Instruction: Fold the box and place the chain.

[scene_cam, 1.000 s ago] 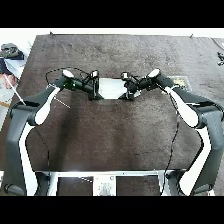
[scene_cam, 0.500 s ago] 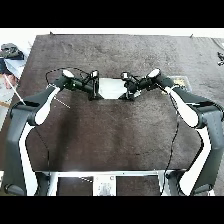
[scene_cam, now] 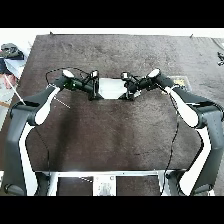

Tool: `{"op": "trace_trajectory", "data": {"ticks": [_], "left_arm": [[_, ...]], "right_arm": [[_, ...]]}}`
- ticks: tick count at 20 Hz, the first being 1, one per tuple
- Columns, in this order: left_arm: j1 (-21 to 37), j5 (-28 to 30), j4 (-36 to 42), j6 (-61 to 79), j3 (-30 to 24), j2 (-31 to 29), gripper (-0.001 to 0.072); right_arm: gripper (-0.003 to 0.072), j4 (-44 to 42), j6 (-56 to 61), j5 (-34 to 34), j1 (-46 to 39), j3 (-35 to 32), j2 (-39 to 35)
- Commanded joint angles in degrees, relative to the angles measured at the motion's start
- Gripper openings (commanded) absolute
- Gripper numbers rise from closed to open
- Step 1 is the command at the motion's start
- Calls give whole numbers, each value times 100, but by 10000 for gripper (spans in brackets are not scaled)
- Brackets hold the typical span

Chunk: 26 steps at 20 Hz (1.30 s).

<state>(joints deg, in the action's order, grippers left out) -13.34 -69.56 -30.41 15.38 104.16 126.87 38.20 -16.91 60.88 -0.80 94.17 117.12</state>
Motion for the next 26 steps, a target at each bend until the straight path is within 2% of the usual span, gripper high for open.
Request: {"op": "trace_trajectory", "data": {"ticks": [1, 6, 7, 8, 21, 26], "left_arm": [[-2, 0, 4, 4, -2, 2, 134], [-2, 9, 4, 4, -2, 2, 134], [-2, 9, 4, 4, -2, 2, 134], [-2, 9, 4, 4, 0, 2, 134], [-2, 9, 4, 4, -2, 2, 134], [-2, 9, 4, 4, 0, 2, 134]], "right_arm": [[269, -2, 2, -131, 7, 2, 4], [271, -7, 2, -127, 7, 2, 4], [369, -2, 0, -138, 7, 4, -2], [590, -11, -11, -116, 2, 4, -9], [600, 81, 4, 608, -321, 31, -105], [599, 1086, 321, 549, -323, 31, -527]]}}
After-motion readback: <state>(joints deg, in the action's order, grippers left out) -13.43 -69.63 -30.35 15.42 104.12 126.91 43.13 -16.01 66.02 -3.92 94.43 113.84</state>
